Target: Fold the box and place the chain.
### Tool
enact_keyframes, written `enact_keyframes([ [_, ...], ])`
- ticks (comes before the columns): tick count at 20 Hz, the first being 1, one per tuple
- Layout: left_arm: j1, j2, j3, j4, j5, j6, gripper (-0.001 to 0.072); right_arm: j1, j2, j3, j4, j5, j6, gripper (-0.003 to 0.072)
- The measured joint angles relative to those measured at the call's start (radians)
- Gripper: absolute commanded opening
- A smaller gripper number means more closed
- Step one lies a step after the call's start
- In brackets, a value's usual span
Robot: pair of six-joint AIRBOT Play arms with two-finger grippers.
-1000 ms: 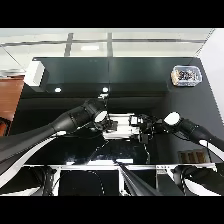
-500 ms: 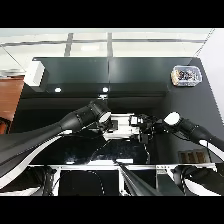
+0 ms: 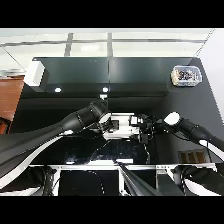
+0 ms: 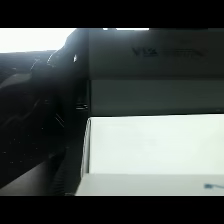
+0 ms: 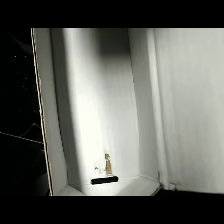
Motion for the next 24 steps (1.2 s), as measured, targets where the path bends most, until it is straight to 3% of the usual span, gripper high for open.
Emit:
enact_keyframes([
  [1,0.0,0.0,-0.002,-0.002,0.002,0.0,0.0344,0.0,0.0,0.0,0.0,0.0,0.0,0.0356],
  [3,0.0,0.0,-0.005,-0.009,0.005,0.0,0.0337,0.0,0.0,0.0,0.0,0.0,0.0,0.0356],
  [4,0.0,0.0,-0.006,-0.013,0.008,0.0,0.0291,0.0,0.0,0.0,0.0,0.0,0.0,0.0356],
  [7,-0.003,0.0,-0.006,-0.021,0.003,-0.003,0.006,0.0,0.0,0.0,0.0,0.0,0.0,0.0356],
  [10,-0.005,0.0,-0.006,-0.03,0.003,-0.007,0.0026,0.0,0.0,0.0,-0.001,0.0,0.0,0.0356],
  [12,-0.006,0.0,-0.006,-0.034,0.009,-0.006,0.0037,0.0,0.0,0.0,-0.001,0.0,0.0,0.0356],
  [13,-0.006,0.0,-0.006,-0.035,0.013,-0.004,0.0156,0.0,0.0,0.0,-0.001,0.0,0.0,0.0357],
  [14,-0.005,0.0,-0.006,-0.04,0.022,-0.003,0.0321,0.0,0.0,0.0,-0.002,0.0,0.0,0.0356],
  [15,-0.005,0.0,-0.006,-0.051,0.04,-0.003,0.0411,0.0,0.0,0.0,-0.001,0.0,0.0,0.0356],
  [22,-0.003,0.0,-0.006,-0.032,0.025,-0.003,0.0406,0.0,0.0,0.0,0.001,-0.001,0.0,0.0357],
  [23,-0.003,0.0,-0.006,-0.027,0.023,-0.003,0.0329,0.0,0.0,0.0,0.001,-0.001,0.0,0.0356],
  [24,-0.003,0.0,-0.006,-0.023,0.018,-0.004,0.0087,0.0,0.0,0.0,0.0,-0.001,0.0,0.0356],
])
